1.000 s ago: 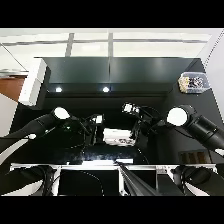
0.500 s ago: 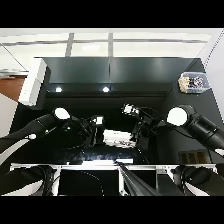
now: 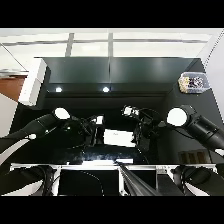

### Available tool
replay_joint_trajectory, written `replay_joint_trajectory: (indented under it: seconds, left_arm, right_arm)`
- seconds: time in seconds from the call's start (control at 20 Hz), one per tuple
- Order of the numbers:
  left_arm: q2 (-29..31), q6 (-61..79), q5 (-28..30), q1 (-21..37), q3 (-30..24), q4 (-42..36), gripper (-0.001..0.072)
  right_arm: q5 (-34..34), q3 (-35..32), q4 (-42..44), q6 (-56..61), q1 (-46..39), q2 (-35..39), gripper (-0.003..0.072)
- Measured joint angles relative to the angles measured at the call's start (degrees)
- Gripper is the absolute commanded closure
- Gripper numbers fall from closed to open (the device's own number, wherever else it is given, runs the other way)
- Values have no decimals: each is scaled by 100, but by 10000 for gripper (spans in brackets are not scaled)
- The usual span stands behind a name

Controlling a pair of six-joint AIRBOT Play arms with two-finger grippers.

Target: Fold the box and place the chain.

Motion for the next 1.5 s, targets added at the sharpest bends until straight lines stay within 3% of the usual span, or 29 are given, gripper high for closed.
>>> replay_joint_trajectory:
  seconds: [0.15,0.2,0.55,0.6,0.65,0.7,0.95,1.05,1.1,1.25,1.3,1.4,1.45,1.5]
  left_arm:
    - [0,-48,52,0,0,-20,338]
    - [0,-63,66,0,0,-28,338]
    - [0,-98,111,0,0,-39,338]
    - [2,-101,116,0,0,-39,338]
    - [2,-103,122,0,0,-42,338]
    - [2,-105,129,0,0,-46,338]
    - [2,-103,129,0,0,-46,338]
    - [2,-103,129,0,0,-46,338]
    - [2,-103,129,0,0,-46,338]
    - [2,-103,129,0,0,-44,338]
    - [2,-103,127,0,0,-44,338]
    - [2,-105,127,0,0,-44,338]
    - [2,-105,127,0,0,-44,338]
    - [2,-101,127,0,0,-42,338]
  right_arm:
    - [-87,0,-55,0,0,0,402]
    - [-109,0,-61,0,0,0,496]
    - [-164,2,-94,-2,0,2,495]
    - [-166,4,-96,-2,0,0,467]
    - [-168,15,-101,0,0,0,351]
    - [-188,33,-122,4,0,0,300]
    - [-173,101,-105,39,0,4,298]
    - [-170,105,-98,42,0,4,76]
    - [-173,98,-96,42,0,7,78]
    - [-256,72,-94,42,0,4,189]
    - [-297,68,-94,42,0,7,321]
    - [-339,61,-94,44,0,4,379]
    - [-352,59,-96,42,0,7,501]
    - [-376,57,-120,44,0,7,500]
